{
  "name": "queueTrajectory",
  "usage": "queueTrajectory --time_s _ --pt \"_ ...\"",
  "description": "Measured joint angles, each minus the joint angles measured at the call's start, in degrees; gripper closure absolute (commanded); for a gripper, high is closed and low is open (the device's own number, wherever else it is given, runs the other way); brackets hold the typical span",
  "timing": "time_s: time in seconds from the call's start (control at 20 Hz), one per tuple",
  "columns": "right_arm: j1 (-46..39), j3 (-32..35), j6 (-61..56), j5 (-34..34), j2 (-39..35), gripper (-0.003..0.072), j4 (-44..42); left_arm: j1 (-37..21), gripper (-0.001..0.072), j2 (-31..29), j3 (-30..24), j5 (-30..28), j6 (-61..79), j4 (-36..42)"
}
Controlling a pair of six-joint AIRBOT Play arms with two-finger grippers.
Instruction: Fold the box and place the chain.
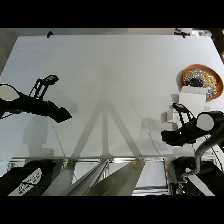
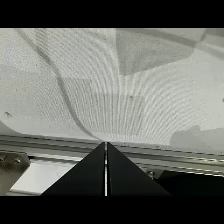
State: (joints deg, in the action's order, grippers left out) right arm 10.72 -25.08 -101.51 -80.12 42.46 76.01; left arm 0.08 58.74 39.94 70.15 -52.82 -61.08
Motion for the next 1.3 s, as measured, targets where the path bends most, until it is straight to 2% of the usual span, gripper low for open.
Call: queueTrajectory --time_s 0.25,0.35,0.45,0.6,0.8,0.85,0.9,0.95,1.1,1.3 --pt "-0.04 -0.90 1.44 2.58 0.04 0.0669 1.88 0.00 0.0015 0.00 -0.04 0.00 0.00 0.00" --pt "-0.48 -3.23 2.56 3.78 0.33 0.0672 6.71 0.00 0.0015 0.00 -0.04 0.00 0.00 0.00" --pt "-3.85 -7.61 4.31 4.87 1.66 0.0673 15.02 0.00 0.0015 0.00 -0.04 0.00 0.00 0.00" --pt "-16.70 -16.55 10.05 6.21 6.95 0.0673 22.23 0.00 0.0015 0.00 -0.04 0.02 0.00 0.00" --pt "-39.08 -28.65 22.58 6.34 18.29 0.0666 17.22 0.00 0.0015 0.00 -0.04 0.00 0.00 0.02" --pt "-44.65 -31.50 25.53 5.16 21.53 0.0599 14.80 0.00 0.0015 0.00 -0.04 0.00 0.02 0.02" --pt "-49.42 -33.81 27.98 4.11 24.35 0.0391 13.07 0.00 0.0015 0.00 -0.04 0.02 0.02 0.04" --pt "-54.07 -35.87 30.21 3.28 27.15 0.0247 11.61 0.00 0.0015 0.00 -0.04 0.02 0.02 0.04" --pt "-64.43 -39.82 37.18 1.64 33.94 0.0217 8.70 0.00 0.0015 0.00 -0.04 0.02 0.00 0.04" --pt "-70.77 -42.86 47.34 1.62 41.13 0.0218 7.34 0.00 0.0015 0.00 -0.04 0.02 0.00 0.04"
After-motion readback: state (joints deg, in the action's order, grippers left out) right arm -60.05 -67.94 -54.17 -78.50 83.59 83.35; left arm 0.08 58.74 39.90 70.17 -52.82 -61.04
